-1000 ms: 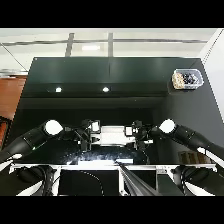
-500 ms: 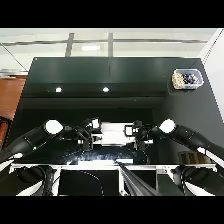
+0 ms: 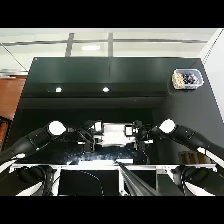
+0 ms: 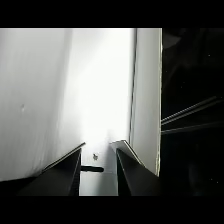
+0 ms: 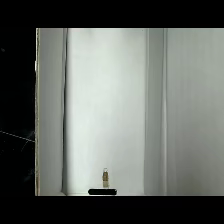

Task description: Fold the box and place the chain.

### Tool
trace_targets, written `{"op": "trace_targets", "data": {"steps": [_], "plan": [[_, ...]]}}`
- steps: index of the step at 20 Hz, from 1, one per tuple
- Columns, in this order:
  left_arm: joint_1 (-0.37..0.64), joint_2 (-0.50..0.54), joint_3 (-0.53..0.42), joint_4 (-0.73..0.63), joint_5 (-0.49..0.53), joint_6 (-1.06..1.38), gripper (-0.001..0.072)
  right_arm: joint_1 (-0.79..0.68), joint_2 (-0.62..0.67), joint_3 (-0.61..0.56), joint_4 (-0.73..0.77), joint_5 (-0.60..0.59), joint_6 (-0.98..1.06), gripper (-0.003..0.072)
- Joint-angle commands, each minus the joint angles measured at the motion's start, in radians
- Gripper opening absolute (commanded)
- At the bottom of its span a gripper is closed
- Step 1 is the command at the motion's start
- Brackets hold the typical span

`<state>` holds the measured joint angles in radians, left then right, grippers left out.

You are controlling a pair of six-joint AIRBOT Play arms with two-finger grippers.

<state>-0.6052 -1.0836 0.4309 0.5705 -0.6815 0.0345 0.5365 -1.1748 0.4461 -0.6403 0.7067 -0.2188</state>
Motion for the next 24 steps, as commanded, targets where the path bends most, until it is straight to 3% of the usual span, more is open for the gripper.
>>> {"op": "trace_targets", "data": {"steps": [1,2,4,5,6,7,8,9,10,11,12,13,18,21,24], "plan": [[-0.005,-0.001,0.0,0.024,0.002,0.0,0.0279,0.001,0.0,0.0,0.001,0.0,0.001,0.0359],[-0.005,-0.001,0.0,0.024,0.002,0.0,0.0308,0.001,0.0,0.0,0.001,0.0,0.001,0.0359],[-0.005,-0.001,0.0,0.023,0.005,0.0,0.0498,0.001,0.0,0.0,0.001,0.0,0.001,0.0359],[-0.005,-0.001,0.0,0.023,0.005,0.0,0.0504,0.001,0.0,0.0,0.001,0.0,0.001,0.0359],[-0.005,-0.001,0.0,0.023,0.004,-0.002,0.0462,0.001,0.0,0.0,0.001,0.0,0.001,0.0359],[-0.005,-0.001,0.0,0.022,0.0,-0.002,0.0306,0.001,0.0,0.0,0.001,0.0,0.001,0.0359],[-0.005,-0.001,0.0,0.019,-0.002,-0.002,0.0317,0.001,0.0,0.0,0.001,0.0,0.001,0.0359],[-0.005,-0.001,0.0,0.015,-0.003,-0.002,0.0393,0.001,0.0,0.0,0.001,0.0,0.001,0.0359],[-0.005,-0.001,0.0,0.016,-0.003,-0.002,0.041,0.001,0.0,0.0,0.001,0.0,0.001,0.0359],[-0.004,0.0,0.002,0.016,-0.002,-0.014,0.0383,0.001,0.0,0.0,0.001,0.0,0.001,0.0359],[0.0,0.006,0.007,0.034,-0.003,-0.06,0.0143,0.001,0.0,0.0,0.001,0.0,0.001,0.0359],[0.008,0.02,0.014,0.062,-0.015,-0.111,0.0029,0.001,0.0,0.0,0.001,0.0,0.001,0.0359],[0.165,0.2,0.014,0.263,-0.097,-0.556,0.0028,0.001,0.0,0.0,0.001,0.0,0.001,0.0359],[0.382,0.252,0.013,0.394,-0.227,-1.077,0.003,0.001,0.0,0.0,0.001,0.0,0.001,0.0358],[0.576,0.248,0.006,0.444,-0.399,-1.211,0.0029,0.001,0.0,0.0,0.001,0.0,0.001,0.0358]]}}
